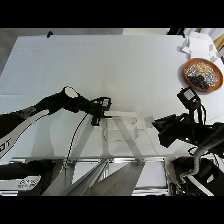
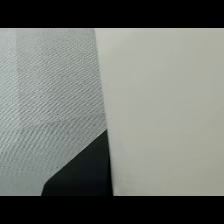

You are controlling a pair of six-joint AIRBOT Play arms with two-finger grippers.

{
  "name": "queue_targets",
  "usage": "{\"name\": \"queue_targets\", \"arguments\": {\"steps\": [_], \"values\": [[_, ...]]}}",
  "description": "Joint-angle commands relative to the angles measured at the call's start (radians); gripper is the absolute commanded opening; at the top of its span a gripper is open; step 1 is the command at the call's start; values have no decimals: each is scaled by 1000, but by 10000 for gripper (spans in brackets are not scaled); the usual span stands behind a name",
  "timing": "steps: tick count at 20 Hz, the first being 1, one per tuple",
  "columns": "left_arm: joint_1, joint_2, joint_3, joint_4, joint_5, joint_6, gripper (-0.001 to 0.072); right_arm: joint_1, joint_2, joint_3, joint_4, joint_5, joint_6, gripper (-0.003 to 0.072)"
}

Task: Fold the box and place the chain.

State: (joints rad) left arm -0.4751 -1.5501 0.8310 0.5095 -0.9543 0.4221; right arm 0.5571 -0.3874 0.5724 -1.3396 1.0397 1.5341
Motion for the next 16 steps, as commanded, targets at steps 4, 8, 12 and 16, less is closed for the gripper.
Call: {"name": "queue_targets", "arguments": {"steps": [4, 8, 12, 16], "values": [[0, 0, 1, 0, 0, 0, 13, 1, -15, 0, 88, 57, -360, 18], [0, 0, 0, 0, 0, 0, 13, 1, -87, -3, 101, 247, -540, 22], [0, 0, 1, 0, 0, 0, 13, 1, -182, -12, 166, 280, -541, 184], [0, 0, 0, 0, 0, 0, 13, 1, -258, -12, 167, 237, -575, 403]]}}
